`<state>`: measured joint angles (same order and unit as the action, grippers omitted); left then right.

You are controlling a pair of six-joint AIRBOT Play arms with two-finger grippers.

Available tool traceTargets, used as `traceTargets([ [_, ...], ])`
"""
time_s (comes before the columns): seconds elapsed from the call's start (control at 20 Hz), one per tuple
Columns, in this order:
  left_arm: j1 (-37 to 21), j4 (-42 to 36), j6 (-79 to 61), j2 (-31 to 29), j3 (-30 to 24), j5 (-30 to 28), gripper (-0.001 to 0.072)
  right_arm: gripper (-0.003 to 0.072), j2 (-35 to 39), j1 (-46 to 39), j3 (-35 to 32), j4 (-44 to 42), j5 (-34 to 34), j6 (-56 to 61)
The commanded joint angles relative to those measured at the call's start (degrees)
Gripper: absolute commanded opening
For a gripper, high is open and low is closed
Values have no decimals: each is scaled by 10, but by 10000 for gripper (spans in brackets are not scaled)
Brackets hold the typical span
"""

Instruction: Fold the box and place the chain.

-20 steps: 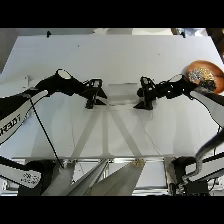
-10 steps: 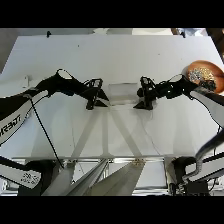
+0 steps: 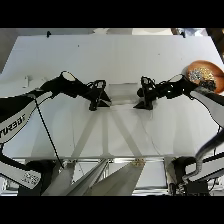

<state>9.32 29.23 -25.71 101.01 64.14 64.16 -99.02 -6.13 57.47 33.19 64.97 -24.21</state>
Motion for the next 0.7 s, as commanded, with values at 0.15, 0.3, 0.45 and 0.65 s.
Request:
traceTargets([
  [0.15, 4, -6, 3, 2, 0, -31, 257, 516, 0, 0, 0, 0, 0, 0],
  [0.3, 4, -47, 2, 2, 0, -30, 171, 516, 0, 0, 0, 0, 0, 0],
  [0.45, 4, -64, 3, 2, 0, -23, 154, 516, 0, 0, 0, 0, 0, 0],
  [0.65, 4, -63, 3, 2, 0, -17, 282, 516, 0, 0, 0, 0, 0, 0],
])
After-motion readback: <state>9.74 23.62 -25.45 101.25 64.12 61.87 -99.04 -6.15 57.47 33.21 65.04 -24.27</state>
